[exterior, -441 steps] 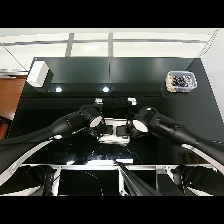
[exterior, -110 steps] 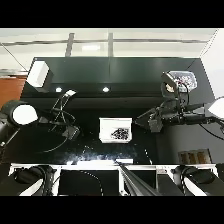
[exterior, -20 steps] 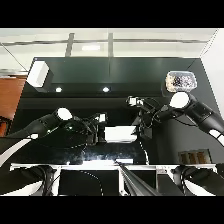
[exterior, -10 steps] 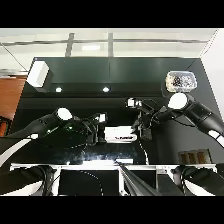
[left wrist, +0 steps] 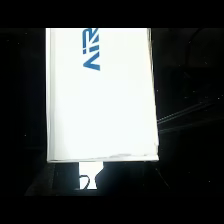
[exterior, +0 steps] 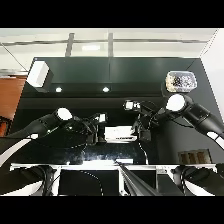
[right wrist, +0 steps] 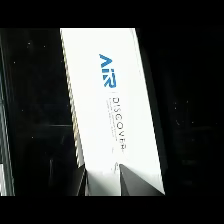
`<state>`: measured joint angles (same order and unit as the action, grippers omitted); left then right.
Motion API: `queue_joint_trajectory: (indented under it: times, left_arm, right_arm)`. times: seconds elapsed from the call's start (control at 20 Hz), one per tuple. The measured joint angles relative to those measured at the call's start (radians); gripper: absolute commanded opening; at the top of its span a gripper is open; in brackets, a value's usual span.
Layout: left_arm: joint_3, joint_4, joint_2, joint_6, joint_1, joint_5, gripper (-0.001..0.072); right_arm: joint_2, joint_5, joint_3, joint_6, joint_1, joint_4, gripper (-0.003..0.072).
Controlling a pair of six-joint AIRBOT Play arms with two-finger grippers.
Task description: Fold the box and place the chain.
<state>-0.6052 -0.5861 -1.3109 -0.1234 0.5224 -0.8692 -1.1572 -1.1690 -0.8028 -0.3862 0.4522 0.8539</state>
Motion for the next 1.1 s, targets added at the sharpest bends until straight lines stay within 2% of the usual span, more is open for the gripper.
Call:
queue_joint_trajectory:
  times: [0.2, 0.25, 0.3, 1.1]
  left_arm:
    - [0.000, 0.000, 0.000, 0.002, 0.000, -0.001, 0.0201]
    - [0.000, 0.000, 0.000, 0.002, -0.001, -0.001, 0.0201]
    - [0.000, 0.000, 0.000, -0.001, 0.000, -0.001, 0.0201]
    - [0.000, 0.000, 0.000, -0.001, 0.000, 0.001, 0.0201]
  right_arm:
    - [0.000, 0.017, 0.000, -0.003, 0.021, 0.003, 0.0240]
    - [0.000, 0.020, 0.000, -0.004, 0.023, 0.003, 0.0314]
    - [-0.001, 0.034, 0.000, -0.006, 0.025, -0.011, 0.0320]
    - [-0.001, 0.034, 0.030, -0.043, 0.029, -0.008, 0.0314]
